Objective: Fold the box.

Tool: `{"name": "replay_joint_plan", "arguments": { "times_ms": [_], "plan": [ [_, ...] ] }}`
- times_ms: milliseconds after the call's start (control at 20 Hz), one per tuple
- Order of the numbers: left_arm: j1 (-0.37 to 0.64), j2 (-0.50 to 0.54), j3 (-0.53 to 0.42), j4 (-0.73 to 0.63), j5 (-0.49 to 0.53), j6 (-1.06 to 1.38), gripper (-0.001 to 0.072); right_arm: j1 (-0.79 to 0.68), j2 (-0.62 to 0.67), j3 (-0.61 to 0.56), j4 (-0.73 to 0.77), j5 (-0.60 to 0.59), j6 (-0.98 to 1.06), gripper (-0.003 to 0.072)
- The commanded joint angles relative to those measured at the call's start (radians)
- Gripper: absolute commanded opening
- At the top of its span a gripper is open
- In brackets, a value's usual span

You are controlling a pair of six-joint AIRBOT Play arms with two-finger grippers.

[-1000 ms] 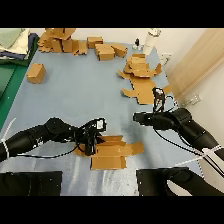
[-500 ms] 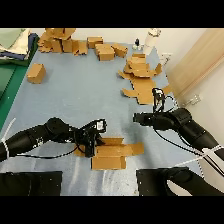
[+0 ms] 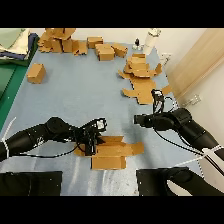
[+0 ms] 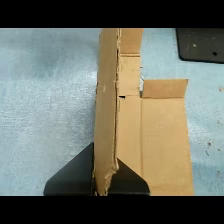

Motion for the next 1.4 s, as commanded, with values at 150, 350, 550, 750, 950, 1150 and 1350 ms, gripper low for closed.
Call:
{"name": "replay_joint_plan", "arguments": {
  "times_ms": [150, 350, 550, 750, 950, 1150, 1350],
  "plan": [
    [0.000, 0.025, 0.001, -0.002, -0.006, 0.000, 0.0012, 0.000, 0.000, 0.001, 0.000, -0.002, -0.001, 0.0004],
    [0.000, 0.029, 0.001, -0.002, -0.005, 0.000, 0.0012, 0.000, 0.000, 0.001, 0.000, -0.002, -0.001, 0.0004],
    [0.000, 0.027, 0.001, -0.002, -0.003, 0.000, 0.0013, 0.000, 0.000, 0.001, 0.001, -0.003, -0.001, 0.0004],
    [0.000, 0.001, 0.001, -0.002, -0.007, 0.000, 0.0013, 0.000, 0.000, 0.001, 0.001, -0.003, -0.001, 0.0004],
    [0.000, -0.013, 0.001, -0.002, -0.007, 0.000, 0.0013, 0.000, 0.000, 0.001, 0.000, -0.003, -0.001, 0.0004],
    [0.000, -0.013, 0.001, -0.002, -0.005, 0.000, 0.0012, 0.000, 0.000, 0.001, 0.001, -0.003, -0.006, 0.0004],
    [0.000, -0.013, 0.001, -0.002, -0.004, 0.000, 0.0012, 0.001, 0.027, 0.001, 0.033, -0.076, -0.018, 0.0003]
  ]
}}
